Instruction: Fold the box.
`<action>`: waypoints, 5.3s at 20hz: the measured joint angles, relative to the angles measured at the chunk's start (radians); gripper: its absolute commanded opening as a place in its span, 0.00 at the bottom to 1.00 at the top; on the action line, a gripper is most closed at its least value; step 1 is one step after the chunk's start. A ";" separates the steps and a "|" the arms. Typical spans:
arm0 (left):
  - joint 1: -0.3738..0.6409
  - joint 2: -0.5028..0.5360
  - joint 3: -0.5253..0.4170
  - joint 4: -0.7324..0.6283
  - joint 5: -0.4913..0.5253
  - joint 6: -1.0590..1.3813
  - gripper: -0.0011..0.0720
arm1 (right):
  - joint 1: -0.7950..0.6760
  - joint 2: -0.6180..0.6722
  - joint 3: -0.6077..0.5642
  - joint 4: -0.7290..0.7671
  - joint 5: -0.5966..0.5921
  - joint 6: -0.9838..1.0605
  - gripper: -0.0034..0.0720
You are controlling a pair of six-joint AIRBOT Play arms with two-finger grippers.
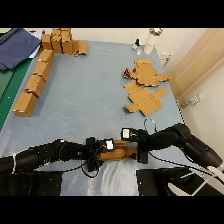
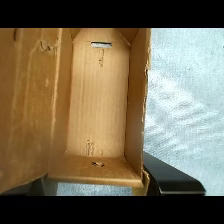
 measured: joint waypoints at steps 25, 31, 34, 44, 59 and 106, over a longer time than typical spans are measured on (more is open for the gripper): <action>0.000 0.000 0.000 0.000 -0.001 0.002 0.67 | -0.043 -0.100 0.056 0.426 0.155 1.094 0.05; 0.000 0.000 0.000 0.000 -0.001 0.001 0.67 | -0.067 -0.332 0.092 0.421 0.224 0.974 0.05; 0.000 0.000 0.000 0.000 -0.001 0.001 0.67 | -0.070 -0.398 0.096 0.413 0.240 0.932 0.05; 0.000 0.000 0.000 0.000 -0.001 0.001 0.67 | -0.071 -0.337 0.114 0.390 0.211 0.842 0.05; 0.000 0.000 0.000 0.000 -0.001 0.002 0.67 | -0.050 0.068 0.056 0.040 -0.305 0.487 0.71; 0.000 0.000 0.000 0.001 -0.001 0.002 0.67 | 0.145 -0.041 -0.023 0.107 0.135 -0.060 0.74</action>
